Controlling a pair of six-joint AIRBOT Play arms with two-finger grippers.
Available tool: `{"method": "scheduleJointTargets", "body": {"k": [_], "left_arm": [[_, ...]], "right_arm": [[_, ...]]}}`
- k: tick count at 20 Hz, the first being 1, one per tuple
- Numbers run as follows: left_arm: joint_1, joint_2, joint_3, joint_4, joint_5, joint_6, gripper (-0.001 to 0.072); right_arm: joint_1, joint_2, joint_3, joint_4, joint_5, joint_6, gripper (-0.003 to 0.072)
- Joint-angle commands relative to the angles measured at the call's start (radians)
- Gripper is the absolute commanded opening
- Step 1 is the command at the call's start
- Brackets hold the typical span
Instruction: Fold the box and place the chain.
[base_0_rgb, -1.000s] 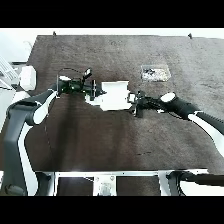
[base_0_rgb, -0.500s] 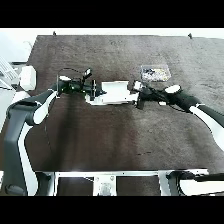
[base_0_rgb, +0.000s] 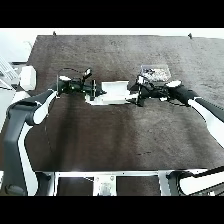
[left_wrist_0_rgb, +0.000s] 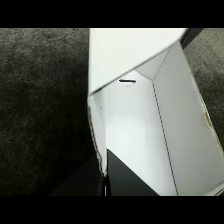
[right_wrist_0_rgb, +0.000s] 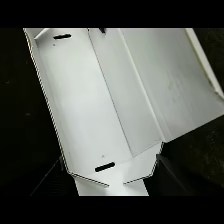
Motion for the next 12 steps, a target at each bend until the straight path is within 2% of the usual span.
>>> {"method": "scheduleJointTargets", "body": {"k": [1,5,12], "left_arm": [[0.000,0.000,0.000,0.000,0.000,0.000,0.0023],[0.000,0.000,0.000,0.000,0.000,0.000,0.0022],[0.000,0.000,0.000,0.000,0.000,0.000,0.0022]], "right_arm": [[-0.003,-0.029,0.043,-0.015,0.016,-0.007,0.0688],[-0.010,-0.053,0.063,-0.015,0.021,-0.034,0.0688],[-0.025,-0.131,0.171,-0.019,0.134,-0.027,0.0688]]}}
